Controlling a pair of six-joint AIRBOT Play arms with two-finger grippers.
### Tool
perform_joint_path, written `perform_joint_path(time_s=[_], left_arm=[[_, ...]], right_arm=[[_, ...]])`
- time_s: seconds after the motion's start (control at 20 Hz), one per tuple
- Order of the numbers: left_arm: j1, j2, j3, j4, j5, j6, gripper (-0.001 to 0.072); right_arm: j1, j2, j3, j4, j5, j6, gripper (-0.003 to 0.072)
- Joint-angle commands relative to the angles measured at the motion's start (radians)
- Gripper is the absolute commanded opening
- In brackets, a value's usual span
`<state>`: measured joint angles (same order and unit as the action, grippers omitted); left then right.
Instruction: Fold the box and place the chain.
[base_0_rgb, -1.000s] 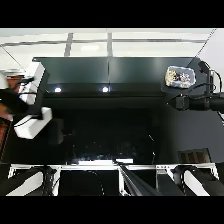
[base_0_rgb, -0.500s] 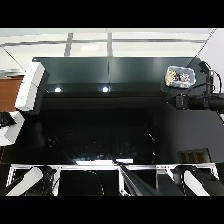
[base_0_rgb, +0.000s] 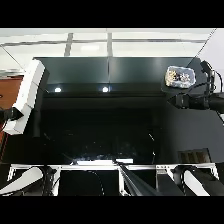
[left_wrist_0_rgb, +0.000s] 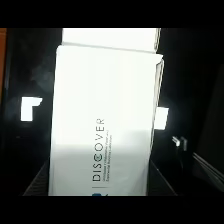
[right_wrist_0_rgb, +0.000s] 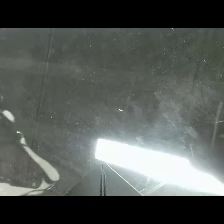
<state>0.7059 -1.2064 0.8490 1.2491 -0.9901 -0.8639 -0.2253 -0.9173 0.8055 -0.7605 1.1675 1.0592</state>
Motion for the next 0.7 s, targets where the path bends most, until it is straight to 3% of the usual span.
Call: perform_joint_path(time_s=[0.0, 0.15, 0.3, 0.35, 0.4, 0.45, 0.55, 0.65], left_arm=[[-0.008, -0.042, 0.006, -0.031, 0.081, 0.028, 0.0720], [-0.040, -0.006, 0.157, -0.041, 0.072, 0.013, 0.0720], [-0.127, 0.029, 0.335, -0.146, 0.017, -0.132, 0.0701], [-0.167, 0.039, 0.375, -0.177, -0.025, -0.217, 0.0566], [-0.209, 0.052, 0.392, -0.185, -0.073, -0.289, 0.0222], [-0.261, 0.073, 0.385, -0.193, -0.120, -0.321, 0.0022], [-0.394, 0.134, 0.312, -0.192, -0.138, -0.330, 0.0020], [-0.536, 0.246, 0.151, -0.186, -0.050, -0.340, 0.0021]], right_arm=[[0.004, 0.000, -0.001, 0.000, 0.008, 0.026, 0.0017], [0.039, 0.000, -0.001, -0.001, 0.010, 0.026, 0.0017], [0.100, 0.000, -0.001, -0.015, -0.067, 0.024, 0.0017], [0.119, 0.000, -0.001, -0.047, -0.117, 0.024, 0.0017], [0.134, 0.000, -0.001, -0.100, -0.172, 0.024, 0.0017], [0.141, 0.000, -0.001, -0.163, -0.224, 0.025, 0.0017], [0.137, 0.000, -0.001, -0.246, -0.294, 0.025, 0.0017], [0.138, 0.000, 0.000, -0.235, -0.334, 0.025, 0.0017]])
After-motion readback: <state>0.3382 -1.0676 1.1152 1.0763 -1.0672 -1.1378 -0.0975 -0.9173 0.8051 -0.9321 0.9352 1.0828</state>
